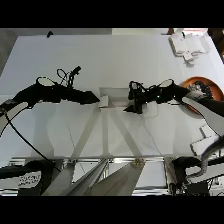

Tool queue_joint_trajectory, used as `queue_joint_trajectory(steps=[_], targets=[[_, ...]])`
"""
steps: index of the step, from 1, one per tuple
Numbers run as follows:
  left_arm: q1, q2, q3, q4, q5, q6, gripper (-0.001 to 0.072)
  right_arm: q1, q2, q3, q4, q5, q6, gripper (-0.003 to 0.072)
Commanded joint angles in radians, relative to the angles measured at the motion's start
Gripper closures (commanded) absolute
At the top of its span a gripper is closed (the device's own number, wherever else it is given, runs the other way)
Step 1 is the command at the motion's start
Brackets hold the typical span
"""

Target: Fold the box and place the chain.

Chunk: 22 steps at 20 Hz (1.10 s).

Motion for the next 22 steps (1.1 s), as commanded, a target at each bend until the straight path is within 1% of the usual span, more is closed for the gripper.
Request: queue_joint_trajectory(steps=[1,4,7,10,12,18,22], targets=[[-0.026,0.000,-0.001,-0.008,0.043,0.017,0.0355,0.000,0.000,0.000,0.000,0.000,0.000,0.0166],[-0.036,0.000,-0.001,-0.015,0.044,0.017,0.0355,0.000,0.000,0.000,0.000,0.000,0.000,0.0166],[-0.046,-0.008,-0.001,0.025,0.078,0.017,0.0356,0.000,0.000,0.000,0.000,0.000,0.000,0.0166],[-0.055,-0.046,-0.001,0.028,0.059,0.018,0.0348,0.000,0.000,0.000,0.000,0.000,0.000,0.0166],[-0.057,-0.067,-0.001,0.026,0.054,0.017,0.0184,0.000,0.000,0.000,0.000,0.000,0.000,0.0166],[-0.057,-0.073,0.000,0.039,0.080,0.017,0.0198,0.000,0.000,0.000,0.000,0.000,0.000,0.0166],[-0.057,-0.066,0.003,0.039,0.077,0.017,0.0203,0.000,0.000,0.000,0.000,0.000,0.000,0.0166]])
